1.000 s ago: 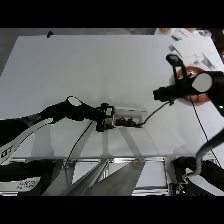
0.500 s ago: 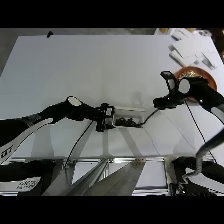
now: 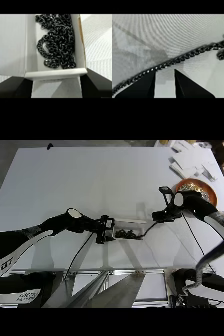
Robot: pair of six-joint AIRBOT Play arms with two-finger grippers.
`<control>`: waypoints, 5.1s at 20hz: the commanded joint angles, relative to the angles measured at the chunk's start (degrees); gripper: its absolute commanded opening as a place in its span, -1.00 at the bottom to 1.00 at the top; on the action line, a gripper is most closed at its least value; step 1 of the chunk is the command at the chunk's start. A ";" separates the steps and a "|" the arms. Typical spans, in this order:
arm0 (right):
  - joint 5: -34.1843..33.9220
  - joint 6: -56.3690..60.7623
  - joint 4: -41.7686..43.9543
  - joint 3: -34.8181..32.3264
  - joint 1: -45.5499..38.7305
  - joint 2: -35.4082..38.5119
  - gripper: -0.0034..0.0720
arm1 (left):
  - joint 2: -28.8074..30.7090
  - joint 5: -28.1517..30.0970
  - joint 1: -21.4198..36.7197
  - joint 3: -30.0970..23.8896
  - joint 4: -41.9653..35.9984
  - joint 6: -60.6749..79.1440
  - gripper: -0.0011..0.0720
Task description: Fold the box and place the chain.
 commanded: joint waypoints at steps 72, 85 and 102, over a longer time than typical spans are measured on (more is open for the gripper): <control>-1.62 -15.61 0.33 -2.51 6.82 3.43 -0.06 | 0.02 0.02 0.00 0.02 0.02 0.02 -0.78; -2.14 -14.78 3.32 -2.51 8.09 0.52 -0.86 | 0.02 0.00 0.00 0.02 0.02 0.02 -0.78; 14.53 -13.73 12.57 -2.51 8.90 39.69 -0.87 | 0.02 -0.02 0.00 0.02 0.02 0.02 -0.78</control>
